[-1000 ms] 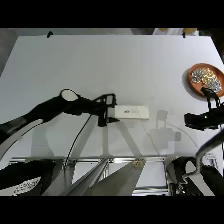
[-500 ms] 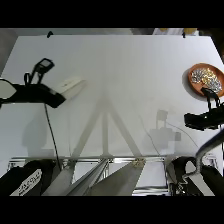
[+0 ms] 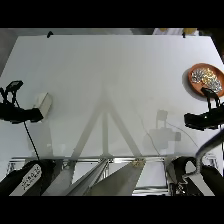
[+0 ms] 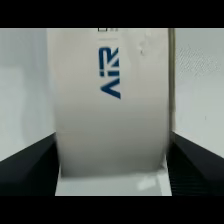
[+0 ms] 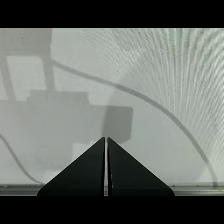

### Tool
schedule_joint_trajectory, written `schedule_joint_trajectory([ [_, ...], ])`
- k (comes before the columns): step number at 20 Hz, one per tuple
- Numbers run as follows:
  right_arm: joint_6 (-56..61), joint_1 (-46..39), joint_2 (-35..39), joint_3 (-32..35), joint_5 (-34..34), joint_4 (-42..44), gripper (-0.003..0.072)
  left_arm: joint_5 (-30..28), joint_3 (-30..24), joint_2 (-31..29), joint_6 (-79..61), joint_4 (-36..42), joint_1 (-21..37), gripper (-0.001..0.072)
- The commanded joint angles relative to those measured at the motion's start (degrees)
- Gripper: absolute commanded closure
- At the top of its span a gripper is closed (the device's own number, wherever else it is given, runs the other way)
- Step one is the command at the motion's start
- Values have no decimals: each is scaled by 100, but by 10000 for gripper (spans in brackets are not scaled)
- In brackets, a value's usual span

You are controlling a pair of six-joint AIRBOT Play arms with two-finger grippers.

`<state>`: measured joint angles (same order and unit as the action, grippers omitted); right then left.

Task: Fold the box and place the chain.

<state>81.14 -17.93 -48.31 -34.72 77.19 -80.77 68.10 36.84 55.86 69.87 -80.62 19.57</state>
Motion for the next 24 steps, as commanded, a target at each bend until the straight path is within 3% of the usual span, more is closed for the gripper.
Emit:
schedule_joint_trajectory([
  [1,0,-4,-2,2,0,2,669,540,-105,2,136,-151,140,10],
  [5,0,-4,-2,2,0,2,669,894,-105,-308,140,-199,138,14],
  [11,0,-4,-2,2,0,2,669,870,-105,-2210,632,-389,136,16],
  [14,0,-4,-2,2,-2,2,669,1276,-105,-3060,621,-407,26,21],
  [15,2,-4,-2,2,0,2,669,1410,-105,-3283,621,-411,-33,97],
  [17,0,-4,-2,2,-2,2,669,1626,-105,-3598,623,-404,-127,368],
  [20,0,-4,-2,2,-2,2,669,1816,-107,-3733,621,-385,-275,693],
  [23,2,-4,-2,2,0,2,669,1657,-186,-3698,601,-387,-337,697],
  [24,0,-4,-2,2,-2,2,669,1534,-271,-3700,601,-389,-337,654],
])
